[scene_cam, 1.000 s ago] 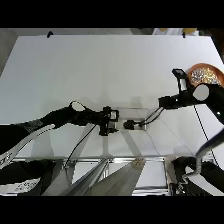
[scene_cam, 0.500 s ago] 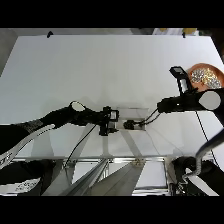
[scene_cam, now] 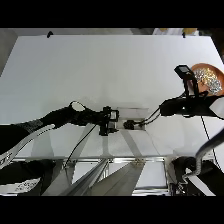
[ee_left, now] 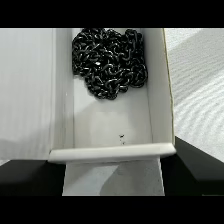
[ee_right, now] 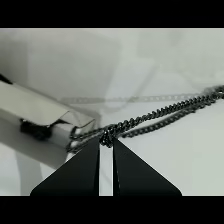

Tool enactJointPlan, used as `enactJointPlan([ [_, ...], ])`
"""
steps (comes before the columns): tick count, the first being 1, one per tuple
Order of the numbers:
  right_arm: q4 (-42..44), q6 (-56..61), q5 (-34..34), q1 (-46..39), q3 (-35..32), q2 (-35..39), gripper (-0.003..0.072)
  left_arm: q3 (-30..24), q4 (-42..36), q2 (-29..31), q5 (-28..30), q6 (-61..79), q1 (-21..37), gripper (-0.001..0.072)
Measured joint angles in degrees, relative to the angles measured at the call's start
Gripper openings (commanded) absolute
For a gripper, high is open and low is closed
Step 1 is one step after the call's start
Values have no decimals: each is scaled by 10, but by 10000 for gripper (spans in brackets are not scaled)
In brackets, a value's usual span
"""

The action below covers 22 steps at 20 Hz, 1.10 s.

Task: Fold the box and place the chain.

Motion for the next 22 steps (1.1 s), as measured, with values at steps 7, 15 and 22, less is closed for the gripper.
enactJointPlan([
  [7, 126, -49, 24, 2, 0, 55, 19, 0, 0, 0, 0, 0, 0, 18],
  [15, 223, -94, 19, 72, 0, 65, 20, 0, 0, 0, 0, 0, 0, 18],
  [22, 231, -114, -30, 90, 0, 20, 22, 0, 0, 0, 0, 0, 0, 18],
])
